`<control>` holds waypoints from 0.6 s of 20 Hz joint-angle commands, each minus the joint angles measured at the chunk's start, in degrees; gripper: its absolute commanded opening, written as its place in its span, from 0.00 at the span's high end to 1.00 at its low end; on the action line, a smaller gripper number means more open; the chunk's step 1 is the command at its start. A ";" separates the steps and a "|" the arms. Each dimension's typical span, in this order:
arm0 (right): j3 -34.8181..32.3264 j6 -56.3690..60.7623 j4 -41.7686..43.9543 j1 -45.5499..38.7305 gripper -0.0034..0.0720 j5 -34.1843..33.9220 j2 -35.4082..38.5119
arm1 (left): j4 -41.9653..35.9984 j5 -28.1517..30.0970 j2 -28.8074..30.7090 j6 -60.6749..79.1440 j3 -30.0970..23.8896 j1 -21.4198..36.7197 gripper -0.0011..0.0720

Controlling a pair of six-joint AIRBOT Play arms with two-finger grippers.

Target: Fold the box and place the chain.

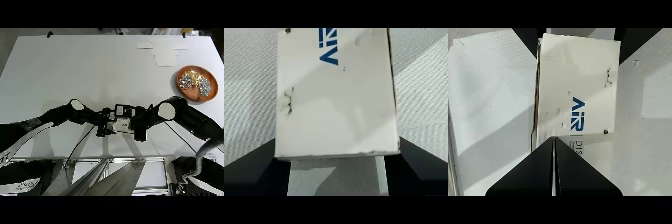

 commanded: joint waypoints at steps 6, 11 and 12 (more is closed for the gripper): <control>-3.98 -0.04 1.90 0.04 0.93 -2.89 -0.13 | 0.00 0.04 0.04 0.00 0.00 0.04 0.68; -5.49 -0.02 1.90 0.04 0.93 -4.42 -0.13 | 0.00 0.04 0.04 0.00 0.00 0.04 0.68; -5.49 -0.02 1.90 0.04 0.93 -4.42 -0.13 | 0.00 0.04 0.04 0.00 0.00 0.04 0.68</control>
